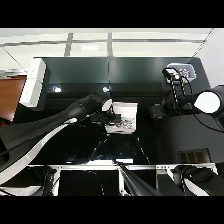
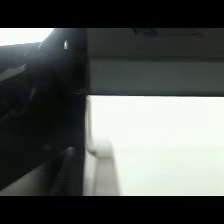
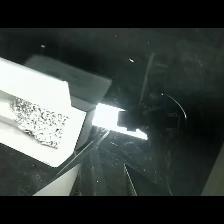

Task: Fold the box and place the chain.

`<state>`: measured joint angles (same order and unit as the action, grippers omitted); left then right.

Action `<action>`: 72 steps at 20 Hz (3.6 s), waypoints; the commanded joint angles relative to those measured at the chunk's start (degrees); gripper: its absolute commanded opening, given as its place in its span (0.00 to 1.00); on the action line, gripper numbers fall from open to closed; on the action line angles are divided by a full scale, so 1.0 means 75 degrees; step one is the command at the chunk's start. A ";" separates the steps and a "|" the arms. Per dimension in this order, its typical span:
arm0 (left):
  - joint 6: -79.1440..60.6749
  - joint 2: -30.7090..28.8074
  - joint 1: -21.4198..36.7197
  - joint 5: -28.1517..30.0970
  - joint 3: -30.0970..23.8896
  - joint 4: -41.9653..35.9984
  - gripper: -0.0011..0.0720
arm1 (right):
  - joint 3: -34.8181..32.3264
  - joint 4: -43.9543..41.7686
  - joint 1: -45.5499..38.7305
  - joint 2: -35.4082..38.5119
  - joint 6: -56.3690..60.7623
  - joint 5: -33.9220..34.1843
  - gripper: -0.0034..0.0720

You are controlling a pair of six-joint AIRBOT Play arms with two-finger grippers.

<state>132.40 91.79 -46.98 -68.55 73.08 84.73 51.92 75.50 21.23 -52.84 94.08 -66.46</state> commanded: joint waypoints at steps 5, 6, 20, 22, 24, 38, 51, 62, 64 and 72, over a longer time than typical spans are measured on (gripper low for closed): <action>-0.0898 -0.1638 -0.0134 -0.0857 0.0052 0.1282 0.60 | 0.0000 0.0227 0.0041 0.0009 0.0003 0.0114 0.45; -0.0944 -0.2090 -0.0122 -0.1075 -0.0134 0.1649 0.60 | 0.0000 0.0230 0.0041 0.0009 0.0000 0.0117 0.45; -1.2910 -0.5205 0.4383 0.1559 -0.6502 -0.5983 0.60 | -0.0015 0.0195 0.0041 0.0000 0.0035 0.0236 0.45; -1.5137 -0.5007 0.4164 0.2302 -0.6478 -0.6819 0.99 | -0.0015 0.0192 0.0041 0.0000 0.0137 0.0233 0.45; -1.6795 -0.4867 0.3780 0.3013 -0.6359 -0.6939 0.99 | -0.0015 0.0184 0.0044 0.0000 0.0207 0.0230 0.45; -1.9697 -0.2005 0.3459 0.3008 -0.4733 -0.6968 0.99 | -0.0181 0.0134 0.0044 -0.0009 0.0513 0.0291 0.45; -1.9741 -0.1638 0.2923 0.2815 -0.4237 -0.7627 0.99 | -0.0181 0.0137 0.0044 -0.0009 0.0548 0.0414 0.45; -1.9625 -0.1510 0.2428 0.3375 -0.4173 -0.7385 0.67 | -0.0181 0.0143 0.0044 -0.0020 0.0545 0.1285 0.45; -1.9625 -0.1510 0.2425 0.3325 -0.4132 -0.7388 0.53 | -0.0181 0.0134 0.0044 -0.0122 0.0635 0.2186 0.56; -1.9628 -0.1510 0.2396 0.3319 -0.4130 -0.7382 0.53 | -0.0178 -0.2535 0.0058 -0.2200 -0.1221 0.3966 0.98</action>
<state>-14.81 80.42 -28.99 -43.88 42.04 29.34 50.59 66.41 21.63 -64.14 95.11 -38.26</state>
